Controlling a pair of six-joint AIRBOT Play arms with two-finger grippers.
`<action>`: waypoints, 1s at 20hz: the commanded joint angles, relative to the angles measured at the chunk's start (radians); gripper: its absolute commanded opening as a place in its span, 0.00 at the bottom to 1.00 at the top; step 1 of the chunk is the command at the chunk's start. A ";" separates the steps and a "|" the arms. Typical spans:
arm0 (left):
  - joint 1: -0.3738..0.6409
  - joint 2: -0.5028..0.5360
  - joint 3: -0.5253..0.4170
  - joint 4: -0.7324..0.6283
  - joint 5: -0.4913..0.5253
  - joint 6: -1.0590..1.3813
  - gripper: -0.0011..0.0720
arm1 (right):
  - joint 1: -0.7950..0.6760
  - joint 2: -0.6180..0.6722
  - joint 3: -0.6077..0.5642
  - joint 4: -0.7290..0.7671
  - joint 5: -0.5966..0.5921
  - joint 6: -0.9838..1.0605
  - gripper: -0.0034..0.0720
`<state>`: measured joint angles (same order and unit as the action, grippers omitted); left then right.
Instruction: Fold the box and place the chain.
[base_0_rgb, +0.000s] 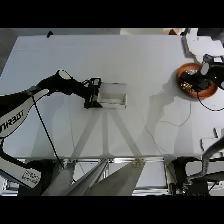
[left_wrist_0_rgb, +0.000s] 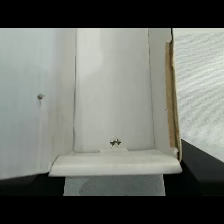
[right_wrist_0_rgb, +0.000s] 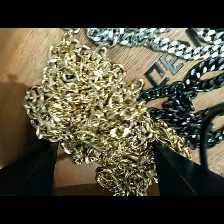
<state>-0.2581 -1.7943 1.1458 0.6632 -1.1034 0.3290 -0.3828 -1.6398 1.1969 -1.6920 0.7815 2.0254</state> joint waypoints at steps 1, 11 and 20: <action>0.001 0.000 0.000 0.000 0.000 0.000 0.39 | -0.001 -0.025 0.000 0.015 -0.067 0.082 0.80; 0.001 0.000 0.000 0.000 0.000 0.000 0.39 | 0.026 0.042 0.000 0.066 0.045 -0.042 0.06; 0.001 0.000 0.000 0.000 0.000 0.000 0.39 | 0.169 0.298 0.000 -0.035 0.238 -0.181 0.05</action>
<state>-0.2581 -1.7943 1.1458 0.6632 -1.1034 0.3286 -0.2634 -1.4128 1.1965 -1.6886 0.9306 1.8961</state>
